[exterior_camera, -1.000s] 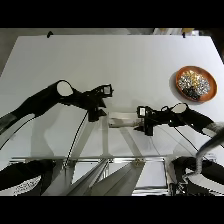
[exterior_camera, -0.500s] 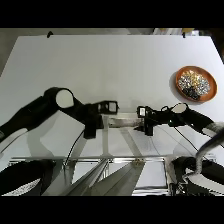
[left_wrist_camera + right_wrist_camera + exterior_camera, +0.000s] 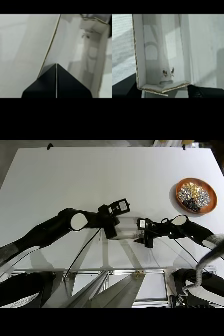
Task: Fold the box and place the chain.
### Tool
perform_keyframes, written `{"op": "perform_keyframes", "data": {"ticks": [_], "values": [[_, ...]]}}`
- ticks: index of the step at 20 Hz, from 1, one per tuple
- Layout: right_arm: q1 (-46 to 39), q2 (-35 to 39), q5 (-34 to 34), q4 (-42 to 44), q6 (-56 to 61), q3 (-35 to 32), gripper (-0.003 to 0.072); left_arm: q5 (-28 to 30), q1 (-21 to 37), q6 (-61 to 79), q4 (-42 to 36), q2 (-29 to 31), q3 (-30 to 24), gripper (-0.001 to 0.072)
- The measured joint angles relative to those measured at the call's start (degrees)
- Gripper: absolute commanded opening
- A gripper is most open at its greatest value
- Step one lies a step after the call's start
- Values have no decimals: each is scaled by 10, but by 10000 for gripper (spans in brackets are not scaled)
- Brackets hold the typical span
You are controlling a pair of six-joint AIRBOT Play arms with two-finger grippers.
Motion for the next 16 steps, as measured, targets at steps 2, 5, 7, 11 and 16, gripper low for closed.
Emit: {"op": "perform_keyframes", "data": {"ticks": [2, 5, 7, 11, 16], "values": [[0, 0, 0, 0, 0, 0, 377, 23, 3, -19, 3, -25, 0, 1], [0, 0, 0, 0, 0, 0, 377, 40, 9, -34, 6, -46, 0, 2], [0, 0, 0, 0, 0, 0, 377, 39, 16, -39, 9, -46, 0, 2], [0, 0, 0, 0, 0, 0, 377, -12, 38, -43, 14, -9, 0, 3], [0, 0, 0, 0, 0, 0, 377, -164, 56, -42, 71, 48, -1, 5]]}}
